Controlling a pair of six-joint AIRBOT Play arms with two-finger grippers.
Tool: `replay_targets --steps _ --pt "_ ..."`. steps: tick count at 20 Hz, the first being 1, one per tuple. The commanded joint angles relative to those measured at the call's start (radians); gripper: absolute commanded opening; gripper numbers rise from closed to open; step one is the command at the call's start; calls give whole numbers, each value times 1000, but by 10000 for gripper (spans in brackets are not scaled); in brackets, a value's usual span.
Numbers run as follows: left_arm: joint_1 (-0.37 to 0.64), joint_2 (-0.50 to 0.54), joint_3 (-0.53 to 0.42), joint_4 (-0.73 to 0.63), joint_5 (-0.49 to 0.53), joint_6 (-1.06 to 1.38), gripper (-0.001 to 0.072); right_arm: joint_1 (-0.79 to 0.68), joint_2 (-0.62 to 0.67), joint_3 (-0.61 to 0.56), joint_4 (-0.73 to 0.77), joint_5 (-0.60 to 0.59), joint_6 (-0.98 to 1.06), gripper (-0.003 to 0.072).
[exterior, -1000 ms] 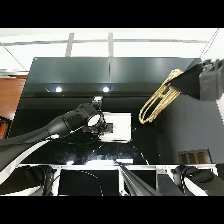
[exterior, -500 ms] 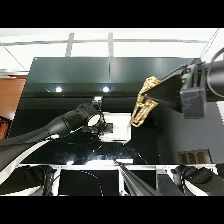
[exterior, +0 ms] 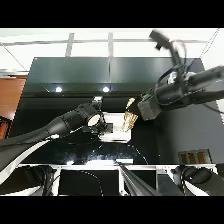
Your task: Fold the box and place the chain.
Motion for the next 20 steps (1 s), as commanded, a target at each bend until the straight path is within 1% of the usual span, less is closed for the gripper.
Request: replay_targets --steps 1,3,5,8,10,12,15,18,20 --pt "0 -1 1 0 0 0 25 5 -3 -150 22 -106 11 3" --pt "0 -1 1 0 0 1 25 32 -3 -222 42 -213 11 2" --pt "0 -1 1 0 0 1 25 58 -5 -266 36 -274 11 3" --pt "0 -1 1 0 0 0 25 57 -8 -290 -3 -275 27 4" --pt "0 -1 1 0 0 0 25 57 -11 -290 -58 -252 43 3" --pt "0 -1 1 0 0 0 25 62 -13 -293 -75 -232 29 3" --pt "0 -1 0 0 -3 1 25 90 -28 -314 -82 -257 29 13" --pt "0 -1 0 0 -4 0 25 109 -56 -318 -134 -256 37 14" --pt "0 -1 0 -1 -5 0 25 110 -72 -321 -137 -257 36 13"
